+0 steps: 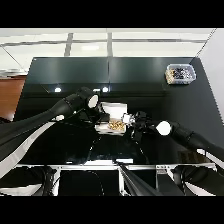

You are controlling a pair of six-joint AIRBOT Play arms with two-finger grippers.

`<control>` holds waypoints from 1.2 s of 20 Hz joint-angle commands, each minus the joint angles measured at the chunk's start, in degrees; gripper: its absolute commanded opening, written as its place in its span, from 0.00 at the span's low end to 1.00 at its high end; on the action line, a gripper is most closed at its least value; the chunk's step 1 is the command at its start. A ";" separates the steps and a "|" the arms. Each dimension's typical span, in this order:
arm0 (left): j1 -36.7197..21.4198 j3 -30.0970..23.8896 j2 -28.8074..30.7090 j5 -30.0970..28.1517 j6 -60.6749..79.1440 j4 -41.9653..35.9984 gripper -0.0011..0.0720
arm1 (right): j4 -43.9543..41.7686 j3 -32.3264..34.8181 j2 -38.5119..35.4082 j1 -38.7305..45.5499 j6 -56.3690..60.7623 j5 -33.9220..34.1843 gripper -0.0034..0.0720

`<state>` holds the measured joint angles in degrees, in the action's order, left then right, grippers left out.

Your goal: Fold the box and place the chain.

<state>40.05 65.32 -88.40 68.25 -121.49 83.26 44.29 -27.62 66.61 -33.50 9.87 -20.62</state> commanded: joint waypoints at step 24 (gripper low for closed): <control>-0.04 0.04 0.02 -0.13 0.00 -0.22 0.05 | -21.73 -1.84 -20.72 5.84 48.89 -12.98 0.07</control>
